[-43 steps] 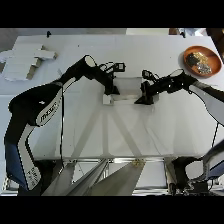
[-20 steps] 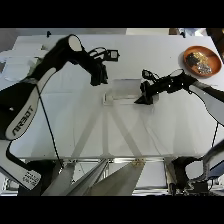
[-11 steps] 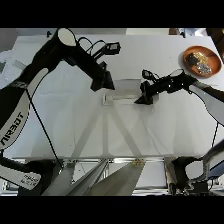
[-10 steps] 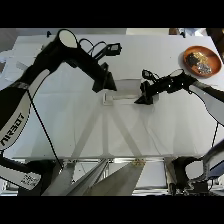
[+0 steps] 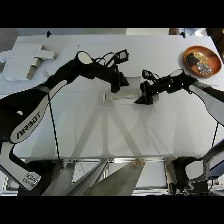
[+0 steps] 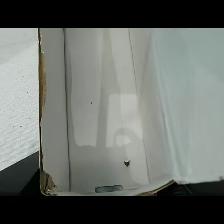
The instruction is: Fold the box and place the chain.
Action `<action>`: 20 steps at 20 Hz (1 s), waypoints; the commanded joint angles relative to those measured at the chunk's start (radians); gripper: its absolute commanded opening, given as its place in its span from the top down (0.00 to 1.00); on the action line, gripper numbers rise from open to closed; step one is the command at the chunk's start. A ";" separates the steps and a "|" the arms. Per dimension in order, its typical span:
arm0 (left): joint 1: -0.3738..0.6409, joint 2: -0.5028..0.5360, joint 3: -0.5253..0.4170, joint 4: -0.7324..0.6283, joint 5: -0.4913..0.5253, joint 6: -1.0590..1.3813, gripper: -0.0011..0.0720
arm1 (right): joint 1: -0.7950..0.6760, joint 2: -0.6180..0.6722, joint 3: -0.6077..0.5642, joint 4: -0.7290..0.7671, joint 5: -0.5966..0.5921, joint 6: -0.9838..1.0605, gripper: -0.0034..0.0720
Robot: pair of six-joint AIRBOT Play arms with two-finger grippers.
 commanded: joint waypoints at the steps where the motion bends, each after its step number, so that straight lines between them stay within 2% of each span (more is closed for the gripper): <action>1: 0.007 -0.055 -0.003 -0.014 0.183 -0.069 0.98 | 0.000 0.000 0.001 0.000 0.000 0.000 0.17; 4: 0.010 -0.066 -0.003 -0.028 0.251 -0.138 0.98 | 0.000 0.000 0.001 0.000 0.000 0.000 0.16; 12: 0.010 -0.108 -0.004 -0.023 0.228 -0.248 0.98 | 0.000 0.000 0.001 0.000 0.000 0.000 0.16; 15: 0.014 -0.071 -0.003 -0.028 0.215 -0.218 0.98 | 0.000 0.000 0.001 0.000 0.000 0.000 0.16; 17: 0.023 -0.022 -0.004 -0.027 0.185 -0.205 0.98 | 0.000 0.000 0.001 0.000 0.000 0.000 0.16; 20: 0.053 0.068 -0.004 -0.024 0.056 -0.205 0.97 | 0.000 0.000 0.001 0.000 0.000 0.000 0.16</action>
